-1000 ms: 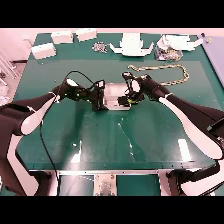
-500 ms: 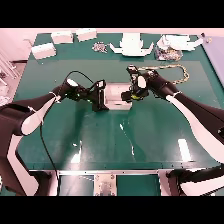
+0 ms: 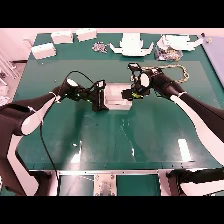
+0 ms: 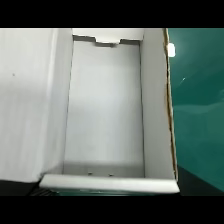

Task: Fold the box and place the chain.

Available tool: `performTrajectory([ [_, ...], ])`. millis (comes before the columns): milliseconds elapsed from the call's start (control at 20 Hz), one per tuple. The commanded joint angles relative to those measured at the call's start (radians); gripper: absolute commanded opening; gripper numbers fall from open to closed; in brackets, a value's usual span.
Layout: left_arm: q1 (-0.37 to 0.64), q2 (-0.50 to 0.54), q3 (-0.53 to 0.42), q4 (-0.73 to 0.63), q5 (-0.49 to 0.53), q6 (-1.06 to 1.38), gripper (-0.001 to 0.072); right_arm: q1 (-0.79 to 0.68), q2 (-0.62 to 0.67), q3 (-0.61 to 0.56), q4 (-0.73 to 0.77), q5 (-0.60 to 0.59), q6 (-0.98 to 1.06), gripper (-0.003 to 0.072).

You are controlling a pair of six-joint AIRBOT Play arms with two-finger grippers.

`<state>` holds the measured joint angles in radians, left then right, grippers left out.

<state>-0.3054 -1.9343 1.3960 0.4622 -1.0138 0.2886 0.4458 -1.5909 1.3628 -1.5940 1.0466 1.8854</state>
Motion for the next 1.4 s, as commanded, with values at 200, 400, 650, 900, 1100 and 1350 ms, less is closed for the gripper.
performTrajectory([
  [200,0.001,0.001,0.0,0.001,0.0,0.0,0.0469,0.001,-0.015,-0.024,0.038,-0.016,0.0,0.0249],
  [400,0.001,0.001,0.0,0.001,0.0,0.0,0.0469,0.001,-0.038,-0.024,0.042,-0.063,0.0,0.0248],
  [650,0.001,0.001,0.0,0.001,0.0,0.0,0.0469,0.001,-0.063,-0.024,0.06,-0.063,0.0,0.0179],
  [900,0.001,0.001,0.0,0.001,0.0,0.0,0.0469,0.002,-0.063,-0.024,0.072,-0.078,0.0,0.0013],
  [1100,0.001,0.001,0.0,0.001,0.0,0.0,0.0469,0.002,-0.063,-0.023,0.088,-0.086,-0.005,0.0012],
  [1350,0.001,0.001,0.0,0.001,0.0,0.0,0.0469,0.0,-0.06,-0.018,0.086,-0.089,-0.002,0.0216],
])
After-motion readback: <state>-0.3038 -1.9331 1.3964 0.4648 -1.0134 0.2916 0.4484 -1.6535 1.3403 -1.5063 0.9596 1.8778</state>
